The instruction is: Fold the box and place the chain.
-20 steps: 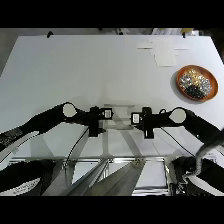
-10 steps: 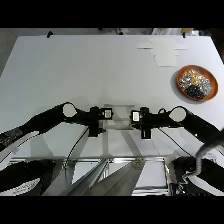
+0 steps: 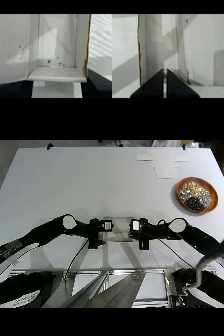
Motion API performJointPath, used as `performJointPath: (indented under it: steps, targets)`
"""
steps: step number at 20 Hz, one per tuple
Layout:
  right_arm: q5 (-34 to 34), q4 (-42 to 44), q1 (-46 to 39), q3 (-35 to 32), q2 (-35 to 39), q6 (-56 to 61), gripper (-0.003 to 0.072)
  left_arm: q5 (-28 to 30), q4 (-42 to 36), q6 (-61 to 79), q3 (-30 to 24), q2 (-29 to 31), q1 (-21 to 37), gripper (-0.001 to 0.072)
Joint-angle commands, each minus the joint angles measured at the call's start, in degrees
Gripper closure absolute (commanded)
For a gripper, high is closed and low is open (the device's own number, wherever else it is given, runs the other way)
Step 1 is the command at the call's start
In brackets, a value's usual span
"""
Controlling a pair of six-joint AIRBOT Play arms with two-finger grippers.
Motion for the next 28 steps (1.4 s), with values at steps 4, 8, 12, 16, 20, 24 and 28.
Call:
performJointPath:
  steps: [4, 8, 12, 16, 20, 24, 28]
  targets:
    - [0.15, -16.55, -0.22, 0.00, 12.74, 19.98, 0.0672, 0.00, 0.00, 0.02, 0.04, 0.02, -0.02, 0.0397]
    - [-1.53, -21.88, -7.23, 0.02, 19.19, 43.93, 0.0672, 0.00, 0.00, 0.02, 0.04, 0.02, -0.02, 0.0397]
    - [-0.76, -25.68, -18.78, 0.00, 18.25, 67.32, 0.0672, 0.00, 0.00, 0.04, 0.04, 0.02, -0.02, 0.0397]
    - [5.70, -24.06, -20.65, 0.00, 14.40, 73.66, 0.0673, 0.00, 0.00, 0.02, 0.04, 0.02, -0.02, 0.0397]
    - [10.25, -18.56, -20.61, 0.00, 6.78, 73.66, 0.0672, 0.00, 0.00, 0.02, 0.04, 0.02, -0.02, 0.0397]
    - [12.44, -16.41, -18.23, 0.00, 0.44, 73.68, 0.0673, 0.00, 0.00, 0.02, 0.04, 0.02, -0.02, 0.0397]
    - [12.37, -12.46, -15.47, 0.00, -2.78, 72.11, 0.0673, 0.00, 0.00, 0.02, 0.04, 0.02, -0.02, 0.0397]
